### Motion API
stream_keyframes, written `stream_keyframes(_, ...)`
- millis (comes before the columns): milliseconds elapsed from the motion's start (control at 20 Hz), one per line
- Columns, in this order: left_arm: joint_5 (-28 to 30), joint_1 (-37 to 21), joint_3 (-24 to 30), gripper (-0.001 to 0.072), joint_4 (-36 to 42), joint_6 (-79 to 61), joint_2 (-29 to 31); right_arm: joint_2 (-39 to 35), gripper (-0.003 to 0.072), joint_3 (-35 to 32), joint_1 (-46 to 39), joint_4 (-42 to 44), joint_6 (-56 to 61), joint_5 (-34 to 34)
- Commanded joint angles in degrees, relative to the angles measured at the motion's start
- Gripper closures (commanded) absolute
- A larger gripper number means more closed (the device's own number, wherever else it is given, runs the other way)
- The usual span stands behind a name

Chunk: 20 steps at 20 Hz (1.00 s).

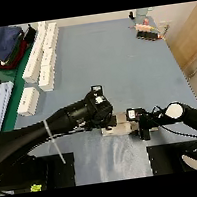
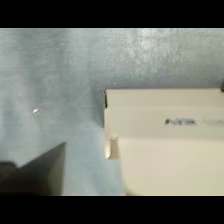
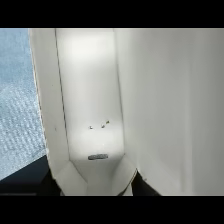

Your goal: Fold the box.

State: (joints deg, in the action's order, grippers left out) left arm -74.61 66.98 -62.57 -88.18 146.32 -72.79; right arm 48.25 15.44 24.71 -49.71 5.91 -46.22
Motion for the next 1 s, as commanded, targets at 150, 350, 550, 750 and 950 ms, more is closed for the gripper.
stream_keyframes(150, -12.72, 0.04, -0.2, 0.0695, -2.54, -12.37, 9.66, -0.07, 0.0215, 0.04, 0.02, 0.02, 0.02, 0.0)
stream_keyframes(350, -9.92, 0.13, -0.11, 0.0695, -7.69, -25.86, 9.92, -0.04, 0.0216, 0.04, 0.02, 0.0, 0.02, 0.02)
stream_keyframes(550, -4.66, -1.53, 0.66, 0.0696, -5.6, -40.98, 11.1, -0.04, 0.0215, 0.04, 0.02, 0.0, 0.02, 0.0)
stream_keyframes(750, 6.47, -12.22, 16.06, 0.0696, -1.09, -63.98, 25.68, -0.07, 0.0215, 0.04, 0.02, 0.0, 0.02, 0.02)
stream_keyframes(950, 19.85, -27.1, 30.64, 0.0019, 25.33, -105.61, 37.75, -0.04, 0.0215, 0.04, 0.02, 0.02, 0.02, 0.02)
